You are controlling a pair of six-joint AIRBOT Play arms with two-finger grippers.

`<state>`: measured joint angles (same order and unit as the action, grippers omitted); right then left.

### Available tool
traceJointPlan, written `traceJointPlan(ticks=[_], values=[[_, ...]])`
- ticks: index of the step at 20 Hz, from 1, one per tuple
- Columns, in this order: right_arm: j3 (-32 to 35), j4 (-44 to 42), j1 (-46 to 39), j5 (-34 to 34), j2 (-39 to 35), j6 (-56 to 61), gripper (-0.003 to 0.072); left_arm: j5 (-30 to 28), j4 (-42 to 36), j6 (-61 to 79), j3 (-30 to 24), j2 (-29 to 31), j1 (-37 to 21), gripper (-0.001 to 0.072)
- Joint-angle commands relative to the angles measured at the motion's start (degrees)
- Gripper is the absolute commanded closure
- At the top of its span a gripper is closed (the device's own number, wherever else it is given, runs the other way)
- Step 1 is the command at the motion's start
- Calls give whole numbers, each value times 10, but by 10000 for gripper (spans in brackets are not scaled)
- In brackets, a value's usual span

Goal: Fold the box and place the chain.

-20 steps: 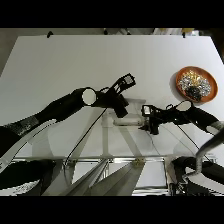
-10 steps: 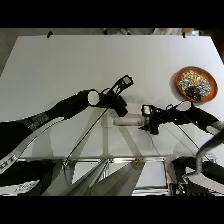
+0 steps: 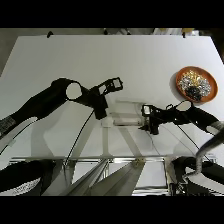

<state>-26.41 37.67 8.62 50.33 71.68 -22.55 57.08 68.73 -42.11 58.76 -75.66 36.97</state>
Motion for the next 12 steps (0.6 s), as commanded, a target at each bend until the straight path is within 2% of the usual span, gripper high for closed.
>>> traceJointPlan(ticks=[1, 4, 9, 12], values=[[0, 0, 0, 0, 0, 0, 230, 92, 21, 76, 0, -3, -9, 702], [0, 0, 0, 0, 0, 0, 229, 85, -49, 155, -1, -22, -17, 701], [0, 0, 0, 0, 0, 0, 230, 58, -60, 216, -1, -61, -21, 697], [0, 0, 0, 0, 0, 0, 230, 49, -62, 215, 0, -55, -21, 697]])
